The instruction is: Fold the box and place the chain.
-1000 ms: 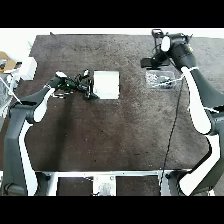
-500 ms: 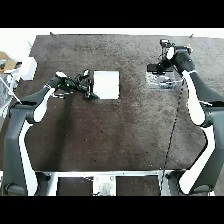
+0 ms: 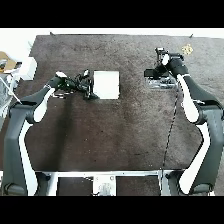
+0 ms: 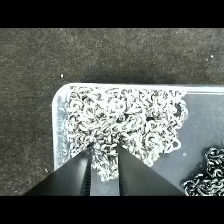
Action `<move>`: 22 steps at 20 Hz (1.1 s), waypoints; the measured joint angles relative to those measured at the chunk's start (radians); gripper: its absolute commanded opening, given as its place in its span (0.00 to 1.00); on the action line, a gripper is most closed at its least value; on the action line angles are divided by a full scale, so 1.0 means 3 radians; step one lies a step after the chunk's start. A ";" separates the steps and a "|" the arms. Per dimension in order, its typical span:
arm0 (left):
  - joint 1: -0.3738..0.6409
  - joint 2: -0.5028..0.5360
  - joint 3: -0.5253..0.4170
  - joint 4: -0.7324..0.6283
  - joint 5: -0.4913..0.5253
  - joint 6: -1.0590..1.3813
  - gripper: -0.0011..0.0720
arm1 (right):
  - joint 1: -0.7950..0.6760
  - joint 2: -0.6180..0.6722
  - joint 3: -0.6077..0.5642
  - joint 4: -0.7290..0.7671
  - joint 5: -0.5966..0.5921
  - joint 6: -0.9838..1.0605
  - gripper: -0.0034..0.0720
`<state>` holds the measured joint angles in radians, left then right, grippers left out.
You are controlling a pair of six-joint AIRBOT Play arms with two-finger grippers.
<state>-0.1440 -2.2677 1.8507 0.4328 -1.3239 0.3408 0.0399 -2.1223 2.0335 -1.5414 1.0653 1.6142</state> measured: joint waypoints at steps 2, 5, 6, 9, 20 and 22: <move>0.0000 0.0000 0.0000 -0.0001 0.0000 0.0000 0.50 | -0.0004 -0.0018 0.0000 0.0004 -0.0005 -0.0003 0.05; 0.0000 0.0000 0.0000 -0.0001 0.0000 0.0000 0.50 | -0.0003 -0.0019 0.0000 0.0005 -0.0025 -0.0010 0.05; 0.0000 0.0000 0.0001 0.0000 0.0000 0.0000 0.50 | -0.0001 -0.0005 0.0000 0.0003 -0.0027 -0.0010 0.05; 0.0000 0.0000 0.0001 0.0000 0.0000 0.0000 0.50 | 0.0000 0.0085 0.0000 -0.0047 -0.0048 -0.0011 0.05; 0.0000 0.0000 0.0000 0.0000 0.0000 0.0000 0.50 | 0.0086 0.0998 -0.0001 -0.0131 -0.0090 -0.0205 0.05; 0.0000 0.0000 0.0000 0.0000 0.0000 0.0000 0.50 | 0.0150 0.1287 -0.0001 -0.0156 -0.0167 -0.0272 0.05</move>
<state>-0.1440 -2.2677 1.8507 0.4328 -1.3239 0.3408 0.0849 -1.7363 2.0331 -1.5883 1.0153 1.5326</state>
